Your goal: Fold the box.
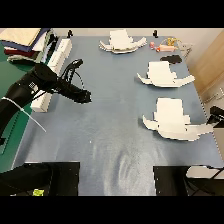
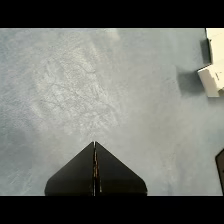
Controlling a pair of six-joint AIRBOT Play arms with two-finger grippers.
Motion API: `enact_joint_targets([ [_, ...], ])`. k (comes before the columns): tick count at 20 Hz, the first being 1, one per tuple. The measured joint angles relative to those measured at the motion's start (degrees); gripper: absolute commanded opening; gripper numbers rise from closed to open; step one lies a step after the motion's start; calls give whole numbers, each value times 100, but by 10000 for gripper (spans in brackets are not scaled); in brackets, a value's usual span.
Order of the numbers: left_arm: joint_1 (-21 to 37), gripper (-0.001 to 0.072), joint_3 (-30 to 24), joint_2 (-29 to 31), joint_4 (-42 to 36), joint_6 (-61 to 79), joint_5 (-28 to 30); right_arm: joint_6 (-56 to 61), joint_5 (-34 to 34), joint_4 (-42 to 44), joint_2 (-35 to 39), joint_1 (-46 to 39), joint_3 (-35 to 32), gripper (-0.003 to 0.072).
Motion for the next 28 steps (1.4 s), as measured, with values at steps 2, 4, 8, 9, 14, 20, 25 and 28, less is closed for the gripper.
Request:
enact_joint_targets([
  [2, 0, 15, 0, 0, -109, -2, -59, -306, -203, 273, -411, -57, 190, 284],
  [4, 0, 15, 0, 0, -225, -4, -140, -555, -452, 560, -734, -92, 291, 280],
  [8, 0, 14, 0, 0, -380, -2, -302, -837, -1029, 1137, -1019, -68, 372, -1],
  [9, 0, 15, 0, 0, -422, -4, -326, -874, -1091, 1270, -1040, -24, 382, -1],
  [14, 0, 14, 0, 0, -848, 116, -382, -962, -1294, 2406, -1038, 590, 199, -2],
  [20, 15, 13, 0, 0, -1073, 354, -507, -859, -229, 3049, -160, 2328, -1021, -2],
  [25, 238, 13, -48, 0, -1239, 457, -1156, -431, 717, 3099, 787, 3576, -1781, 234],
  [28, 334, 16, -83, 0, -1279, 479, -1342, -155, 905, 3032, 977, 3978, -1915, 213],
])
